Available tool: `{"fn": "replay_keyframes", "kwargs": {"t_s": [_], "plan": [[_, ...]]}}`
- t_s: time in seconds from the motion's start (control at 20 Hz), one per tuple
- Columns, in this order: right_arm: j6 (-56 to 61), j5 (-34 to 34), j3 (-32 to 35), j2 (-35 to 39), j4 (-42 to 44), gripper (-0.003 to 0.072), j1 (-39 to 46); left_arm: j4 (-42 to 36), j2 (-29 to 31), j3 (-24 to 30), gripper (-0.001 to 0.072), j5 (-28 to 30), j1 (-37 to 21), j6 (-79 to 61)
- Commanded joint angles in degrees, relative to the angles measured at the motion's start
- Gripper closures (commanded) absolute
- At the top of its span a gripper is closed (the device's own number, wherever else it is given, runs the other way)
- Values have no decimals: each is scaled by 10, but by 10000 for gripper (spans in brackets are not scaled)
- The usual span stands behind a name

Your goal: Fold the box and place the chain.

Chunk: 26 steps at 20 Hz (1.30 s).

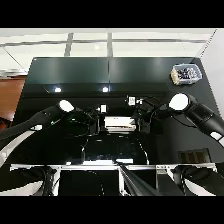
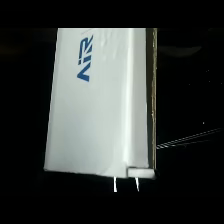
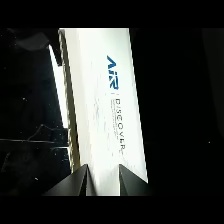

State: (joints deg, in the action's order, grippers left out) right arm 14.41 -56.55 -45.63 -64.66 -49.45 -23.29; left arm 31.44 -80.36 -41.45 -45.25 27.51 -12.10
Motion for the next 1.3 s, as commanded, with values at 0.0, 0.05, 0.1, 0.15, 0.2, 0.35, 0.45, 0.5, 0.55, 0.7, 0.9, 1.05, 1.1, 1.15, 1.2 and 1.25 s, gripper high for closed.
{"fn": "replay_keyframes", "kwargs": {"t_s": [0.0,0.05,0.1,0.15,0.2,0.35,0.45,0.5,0.55,0.7,0.9,1.05,1.1,1.15,1.2,1.25], "plan": [[0,-4,-1,-1,1,465,0,0,0,-1,244,0,0,0],[0,-4,-1,-1,1,465,0,0,0,-1,244,0,0,0],[0,-5,-1,-1,1,465,0,0,0,-1,244,0,0,0],[0,-5,0,-1,1,465,0,0,0,-1,244,0,0,0],[1,-7,0,-1,1,464,0,0,0,-1,244,0,0,0],[1,-11,0,-1,-1,465,0,0,0,-1,244,0,0,0],[1,-11,0,-1,-1,466,0,0,0,-1,244,0,0,0],[1,-11,-1,-1,-1,466,0,0,0,-1,244,0,0,0],[0,-11,-1,-1,-1,466,0,0,0,-1,244,0,0,0],[0,-11,0,-1,-1,466,0,0,0,-1,244,0,0,0],[0,-11,0,-1,-1,466,0,0,0,-1,243,0,0,0],[0,-11,0,-1,-1,466,0,0,0,-1,244,0,0,0],[1,-10,0,-1,-1,472,0,0,0,-1,244,0,0,0],[1,-11,0,-1,-1,583,0,0,0,-1,244,0,0,0],[0,-11,0,-1,-1,602,0,0,0,-1,244,0,0,0],[0,-11,0,-1,-1,602,0,0,0,-1,244,0,0,0]]}}
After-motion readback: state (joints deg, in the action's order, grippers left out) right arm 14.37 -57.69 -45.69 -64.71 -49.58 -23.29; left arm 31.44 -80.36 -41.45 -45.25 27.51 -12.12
